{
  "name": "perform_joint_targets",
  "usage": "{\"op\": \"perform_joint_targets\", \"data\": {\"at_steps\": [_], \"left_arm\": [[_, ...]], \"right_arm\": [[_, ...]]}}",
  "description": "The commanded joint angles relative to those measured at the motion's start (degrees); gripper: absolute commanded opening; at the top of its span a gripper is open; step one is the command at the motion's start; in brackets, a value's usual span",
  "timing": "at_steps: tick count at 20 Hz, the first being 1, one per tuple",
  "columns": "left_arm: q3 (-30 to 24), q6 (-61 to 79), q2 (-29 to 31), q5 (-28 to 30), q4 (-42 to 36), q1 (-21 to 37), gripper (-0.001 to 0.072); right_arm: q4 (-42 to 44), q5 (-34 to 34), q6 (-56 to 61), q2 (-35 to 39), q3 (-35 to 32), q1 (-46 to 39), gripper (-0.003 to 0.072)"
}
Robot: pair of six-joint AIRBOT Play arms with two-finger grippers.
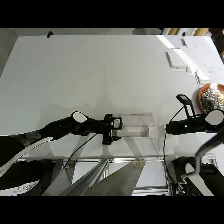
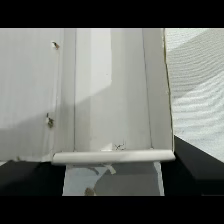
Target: Fold the box and place the chain.
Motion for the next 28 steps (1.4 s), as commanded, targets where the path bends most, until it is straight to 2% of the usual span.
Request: {"op": "perform_joint_targets", "data": {"at_steps": [1,6,11,12,16,22,23,24,25,26,27,28], "left_arm": [[0.0,0.0,0.0,0.0,0.0,0.0,0.0273],[0.0,0.0,0.0,0.0,0.0,0.0,0.0273],[0.0,0.0,0.0,0.0,0.0,0.0,0.0273],[0.0,0.0,0.0,0.0,0.0,0.0,0.0273],[0.0,0.0,0.0,0.0,0.0,0.0,0.0273],[0.0,0.0,0.0,0.0,0.0,0.0,0.0273],[0.0,0.0,0.0,0.0,0.0,0.0,0.0273],[0.0,0.0,0.0,0.0,0.0,0.0,0.0273],[0.0,0.0,0.0,0.0,0.0,0.0,0.0273],[0.0,0.0,0.0,0.0,0.0,0.0,0.0273],[0.0,0.0,0.0,0.0,0.0,0.0,0.0273],[0.0,0.0,0.0,0.0,0.0,0.0,0.0273]], "right_arm": [[1.3,-3.4,0.6,-1.7,-1.9,2.3,0.0020],[2.8,-2.6,0.7,-6.5,-1.4,5.6,0.0020],[15.5,-2.3,-3.5,-5.8,-1.4,6.2,0.0020],[15.6,-1.7,-3.5,-4.9,-1.4,6.2,0.0022],[15.0,0.6,-3.3,-0.7,-1.4,6.2,0.0118],[16.1,1.5,-3.3,0.8,-1.4,6.2,0.0124],[16.5,1.5,-3.3,0.8,-1.4,6.2,0.0145],[16.8,1.7,-3.3,0.8,-1.4,6.2,0.0206],[17.2,1.9,-3.3,0.8,-1.4,6.2,0.0209],[17.5,2.0,-3.3,0.8,-1.4,6.4,0.0248],[17.6,1.9,-3.3,0.8,-1.4,7.2,0.0328],[17.6,1.6,-3.3,0.8,-1.4,8.5,0.0341]]}}
